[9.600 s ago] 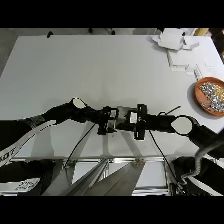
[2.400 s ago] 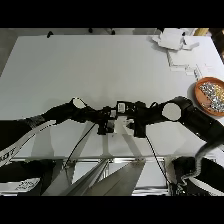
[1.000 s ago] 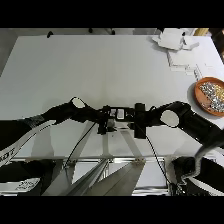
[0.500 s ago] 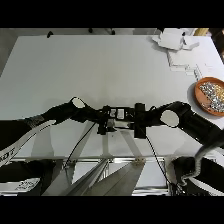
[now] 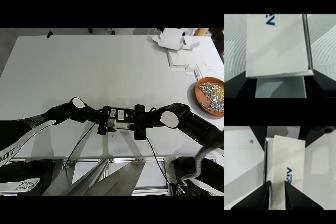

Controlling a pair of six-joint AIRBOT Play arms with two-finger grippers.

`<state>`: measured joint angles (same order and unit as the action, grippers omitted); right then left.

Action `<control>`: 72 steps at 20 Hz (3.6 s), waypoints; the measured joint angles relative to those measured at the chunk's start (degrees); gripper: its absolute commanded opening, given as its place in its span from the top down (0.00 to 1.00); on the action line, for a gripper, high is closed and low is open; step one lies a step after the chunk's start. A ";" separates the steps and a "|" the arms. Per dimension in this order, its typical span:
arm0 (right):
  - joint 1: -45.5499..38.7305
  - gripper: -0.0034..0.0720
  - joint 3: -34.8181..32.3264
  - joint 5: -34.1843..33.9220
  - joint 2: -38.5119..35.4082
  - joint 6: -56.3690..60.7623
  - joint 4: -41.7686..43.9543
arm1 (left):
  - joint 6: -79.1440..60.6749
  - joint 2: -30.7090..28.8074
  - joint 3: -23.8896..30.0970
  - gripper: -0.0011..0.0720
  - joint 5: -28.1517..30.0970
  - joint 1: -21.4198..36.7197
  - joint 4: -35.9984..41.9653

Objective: Fold the box and place the chain.

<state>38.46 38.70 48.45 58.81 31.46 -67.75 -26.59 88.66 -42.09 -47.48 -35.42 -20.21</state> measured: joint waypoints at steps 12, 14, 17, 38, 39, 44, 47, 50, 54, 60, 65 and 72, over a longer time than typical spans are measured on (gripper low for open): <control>-0.02 0.86 -0.13 0.26 -3.48 0.00 4.81 | -0.04 0.00 0.02 0.64 -0.13 -0.07 0.00; -0.02 0.93 -0.13 0.35 -3.69 0.02 4.96 | -0.02 0.00 0.02 0.64 -0.09 -0.07 0.02; -0.02 0.92 -0.13 0.94 -3.10 0.02 5.01 | 0.00 0.00 0.02 0.64 0.00 -0.07 0.04; -0.04 0.92 -0.72 4.02 4.22 0.87 5.29 | -0.02 0.00 0.02 0.64 0.13 -0.09 0.02; -0.04 0.93 -0.96 3.85 4.22 1.38 5.29 | -0.02 0.00 0.02 0.64 0.13 -0.09 0.02; -0.02 0.93 -1.16 3.69 1.70 3.43 4.15 | 0.22 0.00 0.02 0.64 0.13 -0.09 0.15; -0.02 0.93 -0.50 3.63 -3.39 8.09 1.16 | 0.20 0.00 0.02 0.64 0.13 -0.09 0.15; -0.13 0.93 -0.24 7.72 -9.40 15.85 -7.67 | 0.17 0.00 0.02 0.64 0.13 -0.07 0.13; -5.84 0.93 -1.14 16.70 -13.51 25.05 -17.09 | 0.04 0.00 0.02 0.64 0.13 -0.07 0.09; -25.18 0.92 -5.20 20.94 -14.88 35.95 -19.74 | 0.04 0.00 0.02 0.64 0.13 -0.07 0.07; -33.57 0.92 -6.08 21.31 -15.06 39.52 -19.34 | 0.02 0.00 0.02 0.64 0.11 -0.07 0.07; -35.60 0.92 -6.23 21.38 -15.06 40.54 -19.23 | 0.20 -0.37 0.04 0.64 0.28 0.04 0.31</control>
<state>2.85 32.47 69.82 43.75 72.01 -86.98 -26.39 88.29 -42.04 -47.20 -35.38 -19.90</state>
